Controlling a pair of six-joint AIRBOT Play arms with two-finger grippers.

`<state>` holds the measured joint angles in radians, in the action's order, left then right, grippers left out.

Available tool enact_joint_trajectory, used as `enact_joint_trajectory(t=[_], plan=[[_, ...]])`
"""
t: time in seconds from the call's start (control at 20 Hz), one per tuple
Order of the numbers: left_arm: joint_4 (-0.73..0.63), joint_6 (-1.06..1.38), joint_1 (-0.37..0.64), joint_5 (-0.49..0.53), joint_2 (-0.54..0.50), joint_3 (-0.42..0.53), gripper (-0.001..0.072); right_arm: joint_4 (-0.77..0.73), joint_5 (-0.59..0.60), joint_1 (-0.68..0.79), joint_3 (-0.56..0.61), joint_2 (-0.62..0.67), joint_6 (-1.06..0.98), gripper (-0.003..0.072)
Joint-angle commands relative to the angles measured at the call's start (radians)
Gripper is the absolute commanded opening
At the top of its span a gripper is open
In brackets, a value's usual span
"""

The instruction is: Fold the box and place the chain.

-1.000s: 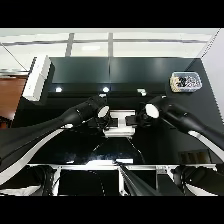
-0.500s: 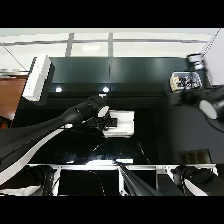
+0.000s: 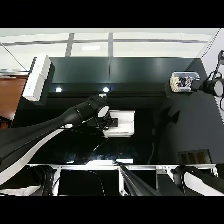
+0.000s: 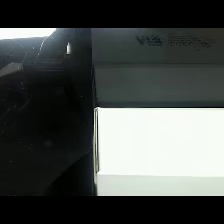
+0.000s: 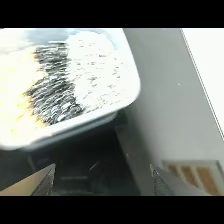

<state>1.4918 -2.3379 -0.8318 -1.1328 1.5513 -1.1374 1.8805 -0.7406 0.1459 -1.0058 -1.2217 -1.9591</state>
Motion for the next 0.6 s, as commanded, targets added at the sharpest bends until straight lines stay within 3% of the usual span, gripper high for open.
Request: enact_joint_trajectory(t=[0.0, 0.15, 0.25, 0.45, 0.55], plan=[[0.000, 0.000, 0.001, -0.005, 0.000, -0.001, 0.0032, -0.188, -0.113, 0.079, -0.233, -0.222, 0.085, 0.0708], [-0.001, 0.000, 0.000, -0.017, 0.000, -0.001, 0.0032, -0.280, -0.261, 0.108, -0.457, -0.392, 0.121, 0.0708], [0.000, 0.000, 0.001, -0.036, 0.000, -0.001, 0.0032, -0.330, -0.299, 0.108, -0.570, -0.469, 0.168, 0.0707], [0.000, 0.000, 0.001, -0.028, 0.000, -0.001, 0.0033, -0.362, -0.338, 0.112, -0.687, -0.556, 0.187, 0.0707], [-0.001, 0.000, 0.001, -0.030, 0.000, -0.001, 0.0032, -0.362, -0.363, 0.116, -0.692, -0.584, 0.187, 0.0707]])
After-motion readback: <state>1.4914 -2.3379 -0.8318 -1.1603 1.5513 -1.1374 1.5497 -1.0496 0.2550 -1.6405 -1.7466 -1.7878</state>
